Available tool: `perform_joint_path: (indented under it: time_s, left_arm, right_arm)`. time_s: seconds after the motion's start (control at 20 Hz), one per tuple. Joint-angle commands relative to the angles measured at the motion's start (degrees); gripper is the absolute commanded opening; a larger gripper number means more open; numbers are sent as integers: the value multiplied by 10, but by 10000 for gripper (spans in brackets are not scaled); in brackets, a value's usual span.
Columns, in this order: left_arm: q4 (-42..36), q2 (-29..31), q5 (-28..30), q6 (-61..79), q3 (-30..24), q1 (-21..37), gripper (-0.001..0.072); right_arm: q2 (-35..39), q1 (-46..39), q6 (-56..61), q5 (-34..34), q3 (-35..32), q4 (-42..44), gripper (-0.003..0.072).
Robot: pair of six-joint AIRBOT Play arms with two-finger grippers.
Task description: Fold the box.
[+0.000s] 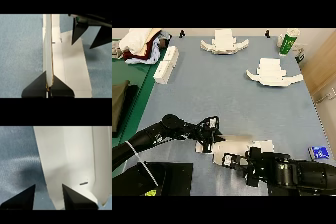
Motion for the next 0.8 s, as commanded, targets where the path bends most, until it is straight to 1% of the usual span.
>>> perform_joint_path:
  time_s: [0.0,0.15,0.2,0.3,0.45,0.6,0.75]
  left_arm:
    - [0,0,0,0,1,0,15]
    - [0,0,0,0,1,0,15]
    - [0,0,0,0,1,0,14]
    - [0,0,0,0,1,0,15]
    - [0,0,0,0,1,0,14]
    - [0,0,0,0,1,0,14]
    - [0,0,0,0,1,0,15]
  right_arm:
    - [-39,2,23,-23,-2,-48,509]
    - [-30,2,106,-19,8,-108,510]
    - [-23,2,127,-20,10,-123,523]
    - [-17,-5,140,-11,10,-146,530]
    - [-17,-7,167,31,13,-152,531]
    - [-12,-7,187,83,33,-156,532]
    - [12,-7,195,90,42,-162,534]
